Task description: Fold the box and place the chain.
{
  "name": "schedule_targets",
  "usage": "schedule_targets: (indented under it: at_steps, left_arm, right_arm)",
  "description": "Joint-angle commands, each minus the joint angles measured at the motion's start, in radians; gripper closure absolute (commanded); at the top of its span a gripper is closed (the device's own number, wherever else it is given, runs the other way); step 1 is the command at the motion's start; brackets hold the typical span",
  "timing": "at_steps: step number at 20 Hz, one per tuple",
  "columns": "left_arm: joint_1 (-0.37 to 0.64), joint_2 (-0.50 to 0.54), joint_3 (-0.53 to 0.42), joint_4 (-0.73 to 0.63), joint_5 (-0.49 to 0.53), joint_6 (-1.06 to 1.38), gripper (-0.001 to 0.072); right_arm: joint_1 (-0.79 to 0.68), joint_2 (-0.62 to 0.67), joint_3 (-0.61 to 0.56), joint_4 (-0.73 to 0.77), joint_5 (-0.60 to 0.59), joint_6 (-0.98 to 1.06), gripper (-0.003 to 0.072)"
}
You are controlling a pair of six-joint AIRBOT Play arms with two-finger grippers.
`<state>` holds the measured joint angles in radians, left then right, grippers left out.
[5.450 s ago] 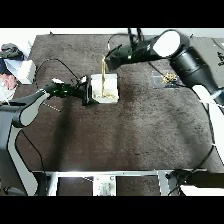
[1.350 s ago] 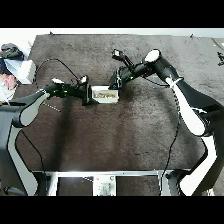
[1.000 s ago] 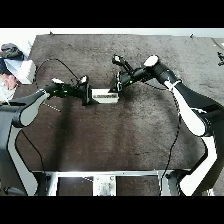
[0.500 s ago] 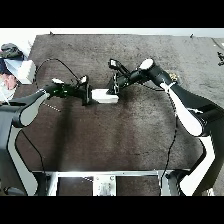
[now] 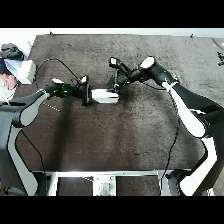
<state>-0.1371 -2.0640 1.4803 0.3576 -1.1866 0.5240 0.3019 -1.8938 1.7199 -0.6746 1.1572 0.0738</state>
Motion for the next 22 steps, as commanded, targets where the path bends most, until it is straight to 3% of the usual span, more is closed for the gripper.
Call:
schedule_targets:
  at_steps: [1, 7, 22]
  left_arm:
    - [0.001, 0.0, 0.0, 0.0, 0.0, 0.0, 0.0372]
    - [0.001, 0.0, 0.0, 0.0, 0.0, 0.0, 0.0372]
    - [0.001, 0.0, 0.0, 0.0, 0.0, 0.0, 0.0372]
  right_arm:
    - [-0.009, 0.026, -0.003, 0.01, 0.063, 0.054, 0.034]
    - [-0.008, 0.025, -0.118, 0.076, -0.069, -0.053, 0.0336]
    - [0.023, 0.021, -0.156, 0.111, -0.105, -0.179, 0.0333]
